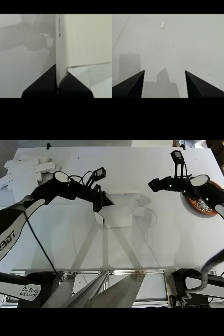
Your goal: Fold the box and place the chain.
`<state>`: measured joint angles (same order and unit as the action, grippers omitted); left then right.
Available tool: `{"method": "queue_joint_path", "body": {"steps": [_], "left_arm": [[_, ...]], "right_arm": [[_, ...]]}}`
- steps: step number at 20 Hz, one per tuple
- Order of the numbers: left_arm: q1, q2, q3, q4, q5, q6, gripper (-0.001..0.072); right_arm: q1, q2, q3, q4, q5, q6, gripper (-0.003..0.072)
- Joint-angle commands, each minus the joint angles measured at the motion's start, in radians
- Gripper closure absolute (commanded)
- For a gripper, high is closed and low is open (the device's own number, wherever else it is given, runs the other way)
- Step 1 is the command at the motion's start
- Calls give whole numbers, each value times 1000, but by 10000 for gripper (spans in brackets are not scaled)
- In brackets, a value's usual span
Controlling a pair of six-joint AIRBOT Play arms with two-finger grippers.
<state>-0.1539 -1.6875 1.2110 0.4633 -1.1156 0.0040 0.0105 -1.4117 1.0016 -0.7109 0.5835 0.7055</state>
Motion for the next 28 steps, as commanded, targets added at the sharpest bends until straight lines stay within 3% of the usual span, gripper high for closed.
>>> {"method": "queue_joint_path", "body": {"steps": [1, 12, 15, 19, 25, 28], "left_arm": [[26, -73, -5, -12, 37, 118, 708], [81, -147, -5, -16, 90, 286, 706], [81, -158, -4, -73, 87, 355, 707], [81, -160, -4, -150, 16, 399, 708], [93, -152, -3, 34, -12, 338, 708], [99, -148, -3, 43, 0, 365, 707]], "right_arm": [[0, 0, 1, 0, 0, 0, 131], [0, 1, 1, 0, 0, 0, 131], [0, 0, 1, 0, 0, 0, 131], [0, 1, 1, 0, 0, 0, 131], [0, 1, 1, 0, 0, 0, 131], [0, 1, 1, 0, 0, 0, 131]]}}
